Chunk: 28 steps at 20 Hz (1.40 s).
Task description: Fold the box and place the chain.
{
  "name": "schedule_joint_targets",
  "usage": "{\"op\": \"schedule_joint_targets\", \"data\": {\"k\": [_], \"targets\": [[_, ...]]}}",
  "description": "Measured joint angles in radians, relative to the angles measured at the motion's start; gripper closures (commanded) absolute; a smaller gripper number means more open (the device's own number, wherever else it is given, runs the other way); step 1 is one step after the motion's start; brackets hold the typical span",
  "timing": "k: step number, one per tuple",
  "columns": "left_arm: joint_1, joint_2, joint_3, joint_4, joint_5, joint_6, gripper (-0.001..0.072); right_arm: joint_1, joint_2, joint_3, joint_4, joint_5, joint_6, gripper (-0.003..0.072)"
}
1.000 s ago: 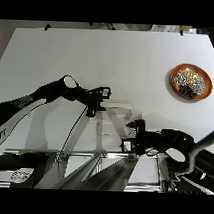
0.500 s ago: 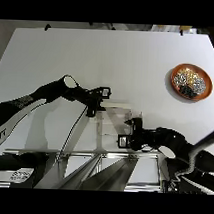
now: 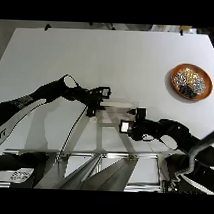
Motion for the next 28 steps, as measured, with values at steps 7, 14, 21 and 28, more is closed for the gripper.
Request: {"op": "schedule_joint_targets", "data": {"k": [7,14,21,28], "targets": [[0.0,0.0,0.0,0.0,-0.002,0.0,0.0699,-0.133,-0.001,0.068,0.019,0.137,-0.003,0.0001],[0.0,0.0,0.0,0.0,-0.002,0.0,0.0699,-0.196,-0.048,0.077,0.175,0.158,-0.11,0.0001],[0.0,0.0,0.0,0.0,-0.002,0.0,0.0699,-0.345,-0.142,0.082,0.428,0.251,-0.463,0.0003],[0.0,0.0,0.0,0.0,-0.002,0.001,0.0699,-0.432,-0.198,0.09,0.549,0.306,-0.612,0.0003]]}}
